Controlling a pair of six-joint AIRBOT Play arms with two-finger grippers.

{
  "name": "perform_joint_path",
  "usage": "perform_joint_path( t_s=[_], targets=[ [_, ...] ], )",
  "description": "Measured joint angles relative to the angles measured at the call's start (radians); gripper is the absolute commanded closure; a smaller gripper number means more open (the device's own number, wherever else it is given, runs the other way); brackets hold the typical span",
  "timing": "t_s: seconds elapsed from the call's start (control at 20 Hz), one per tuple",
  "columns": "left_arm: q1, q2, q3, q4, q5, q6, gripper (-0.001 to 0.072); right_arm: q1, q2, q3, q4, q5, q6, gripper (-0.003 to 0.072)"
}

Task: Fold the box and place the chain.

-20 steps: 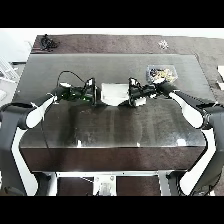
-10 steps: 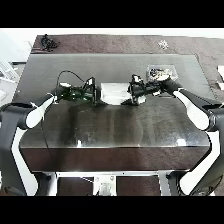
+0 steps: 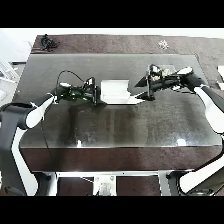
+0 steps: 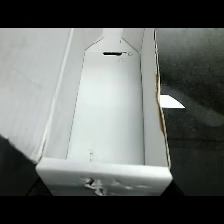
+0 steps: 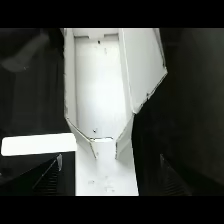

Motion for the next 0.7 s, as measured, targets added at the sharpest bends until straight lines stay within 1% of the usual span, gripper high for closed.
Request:
perform_joint_path(
  t_s=[0.05,0.1,0.2,0.3,0.45,0.7],
  targets=[
    [0.000,0.000,0.000,0.000,-0.001,0.000,0.0083,-0.006,0.010,0.000,0.024,0.042,0.006,0.0670],
    [0.000,0.000,0.000,0.000,-0.002,0.000,0.0083,-0.010,0.017,0.000,0.051,0.080,0.009,0.0681],
    [0.000,0.000,0.000,0.001,-0.003,0.000,0.0083,-0.013,0.025,0.000,0.117,0.124,0.014,0.0680],
    [0.000,0.000,0.000,0.001,-0.004,0.000,0.0083,-0.004,0.028,0.000,0.189,0.133,0.030,0.0680],
    [0.000,0.000,0.000,0.001,-0.005,0.000,0.0083,0.034,0.022,0.000,0.233,0.057,0.054,0.0682],
    [0.000,0.000,0.000,0.001,-0.005,0.000,0.0083,0.106,-0.014,0.000,0.243,-0.091,0.062,0.0682]
  ],
)
